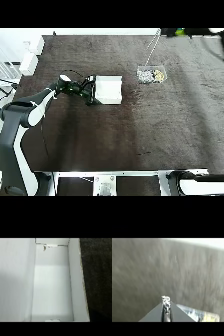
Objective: Fold the box and place the chain.
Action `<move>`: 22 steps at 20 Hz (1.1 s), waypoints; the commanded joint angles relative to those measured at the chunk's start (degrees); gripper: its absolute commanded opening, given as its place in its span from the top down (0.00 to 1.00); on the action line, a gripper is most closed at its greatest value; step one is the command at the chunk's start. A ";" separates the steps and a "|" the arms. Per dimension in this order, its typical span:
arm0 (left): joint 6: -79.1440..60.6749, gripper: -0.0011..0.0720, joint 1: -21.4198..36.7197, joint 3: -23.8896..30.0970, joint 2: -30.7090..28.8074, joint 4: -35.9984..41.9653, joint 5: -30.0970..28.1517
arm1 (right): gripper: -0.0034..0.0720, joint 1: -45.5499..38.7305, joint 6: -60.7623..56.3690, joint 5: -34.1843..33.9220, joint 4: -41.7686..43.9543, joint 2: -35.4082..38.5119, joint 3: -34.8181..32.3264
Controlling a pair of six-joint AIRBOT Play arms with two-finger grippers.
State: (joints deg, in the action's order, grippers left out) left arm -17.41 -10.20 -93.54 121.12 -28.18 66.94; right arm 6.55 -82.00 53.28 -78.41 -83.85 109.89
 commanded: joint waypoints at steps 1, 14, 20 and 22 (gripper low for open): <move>0.00 0.44 0.07 -0.02 -0.02 -0.02 0.02 | 0.94 2.47 1.57 -0.33 -0.02 9.29 0.02; 0.00 0.44 0.07 -0.02 -0.04 -0.02 0.07 | 0.94 18.03 3.17 11.13 0.02 12.24 -4.96; 0.00 0.44 0.07 -0.02 -0.02 -0.02 0.09 | 0.95 22.86 2.32 2.75 2.08 11.21 -15.10; 0.00 0.44 0.07 -0.02 -0.02 -0.02 0.11 | 0.95 22.88 2.40 -2.10 5.01 9.97 -18.64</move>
